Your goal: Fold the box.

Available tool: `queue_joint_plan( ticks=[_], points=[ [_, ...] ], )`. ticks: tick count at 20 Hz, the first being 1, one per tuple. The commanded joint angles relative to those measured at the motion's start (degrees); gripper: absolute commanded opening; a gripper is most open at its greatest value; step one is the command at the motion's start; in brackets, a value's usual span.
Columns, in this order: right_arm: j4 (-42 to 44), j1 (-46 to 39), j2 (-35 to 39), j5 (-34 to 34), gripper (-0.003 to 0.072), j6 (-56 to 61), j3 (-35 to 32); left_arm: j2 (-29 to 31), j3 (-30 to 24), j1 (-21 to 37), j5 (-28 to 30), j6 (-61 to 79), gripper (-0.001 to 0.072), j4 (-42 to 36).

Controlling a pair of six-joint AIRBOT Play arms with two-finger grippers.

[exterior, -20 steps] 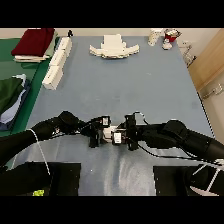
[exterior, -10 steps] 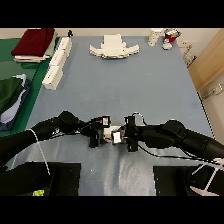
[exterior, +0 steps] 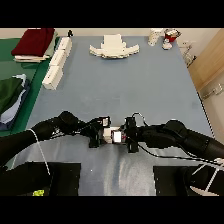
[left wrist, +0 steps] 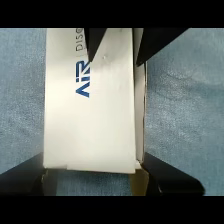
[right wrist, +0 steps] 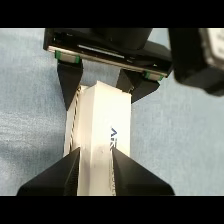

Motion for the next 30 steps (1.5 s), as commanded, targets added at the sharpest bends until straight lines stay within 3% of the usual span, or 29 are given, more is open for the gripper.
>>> queue_joint_plan(
  ticks=[1, 3, 7, 8, 9, 10, 11, 12, 16, 30],
  points=[
    [0.3, 0.1, 1.0, -0.1, 0.0324, 0.0, 0.1, 0.0, 0.0, 0.0, 0.2, -0.1, 0.0531, 0.0],
    [1.3, 0.1, 1.4, -0.1, 0.0463, 0.0, 0.1, 0.0, 0.0, 0.0, 0.2, -0.1, 0.0531, 0.0],
    [8.7, 0.0, 4.1, 0.0, 0.0463, 3.9, 0.0, 0.0, 0.0, 0.0, 0.2, -0.1, 0.0531, 0.0],
    [11.6, -0.5, 5.3, 0.5, 0.0437, 6.9, 0.0, 0.0, 0.0, 0.0, 0.2, -0.1, 0.0531, 0.0],
    [15.0, -1.4, 6.3, 1.7, 0.0349, 9.9, -0.5, 0.0, 0.0, 0.0, 0.2, -0.1, 0.0530, 0.0],
    [19.1, -2.1, 7.3, 4.7, 0.0176, 12.5, -1.9, 0.0, 0.0, 0.0, 0.2, -0.1, 0.0531, 0.0],
    [23.0, -2.2, 8.2, 9.2, 0.0051, 14.8, -4.3, 0.0, 0.0, 0.0, 0.2, -0.1, 0.0531, 0.0],
    [26.0, -2.0, 9.0, 14.9, 0.0017, 17.5, -7.3, 0.0, 0.0, 0.0, 0.2, -0.1, 0.0531, 0.0],
    [26.0, 3.4, 9.2, 26.0, 0.0008, 26.5, -15.1, 0.0, 0.0, 0.0, 0.2, -0.1, 0.0531, 0.0],
    [24.9, 4.6, 2.4, 23.3, 0.0007, 26.5, -17.4, 0.0, 0.0, 0.0, 0.2, -0.1, 0.0531, 0.0]
  ],
)
